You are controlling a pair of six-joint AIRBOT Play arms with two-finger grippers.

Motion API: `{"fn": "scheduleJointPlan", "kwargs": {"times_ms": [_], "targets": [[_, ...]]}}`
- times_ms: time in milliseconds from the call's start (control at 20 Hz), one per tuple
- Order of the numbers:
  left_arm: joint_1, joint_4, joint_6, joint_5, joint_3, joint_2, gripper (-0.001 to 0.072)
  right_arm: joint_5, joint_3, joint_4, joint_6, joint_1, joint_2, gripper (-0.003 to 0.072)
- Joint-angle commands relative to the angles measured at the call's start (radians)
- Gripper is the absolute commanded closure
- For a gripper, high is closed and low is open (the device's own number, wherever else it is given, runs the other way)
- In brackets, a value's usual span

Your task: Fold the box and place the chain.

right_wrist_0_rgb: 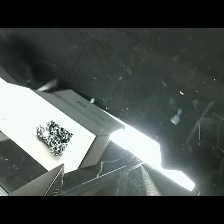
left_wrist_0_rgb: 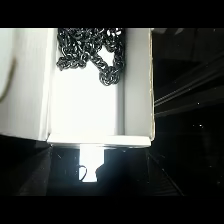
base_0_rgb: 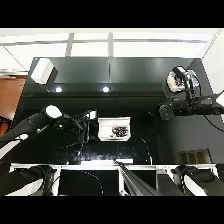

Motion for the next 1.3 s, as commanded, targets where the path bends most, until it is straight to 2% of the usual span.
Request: {"fn": "scheduleJointPlan", "kwargs": {"times_ms": [0, 200, 350, 550, 1250], "targets": [[-0.001, 0.003, -0.060, 0.001, 0.000, 0.000, -0.0003, -0.006, 0.000, 0.000, 0.000, 0.001, 0.000, 0.0137], [-0.008, -0.005, -0.060, 0.031, 0.000, 0.000, -0.0005, -0.010, 0.000, 0.000, 0.000, 0.001, 0.000, 0.0137], [-0.051, -0.005, -0.060, 0.059, 0.000, 0.000, -0.0005, -0.010, 0.000, 0.000, 0.000, 0.001, 0.000, 0.0137], [-0.104, -0.005, -0.089, 0.181, 0.000, 0.000, -0.0005, -0.009, 0.000, 0.000, 0.000, 0.001, 0.000, 0.0137], [-0.113, -0.006, 0.008, 0.172, 0.000, 0.000, 0.0003, -0.019, 0.000, 0.001, -0.001, 0.001, 0.000, 0.0137]]}}
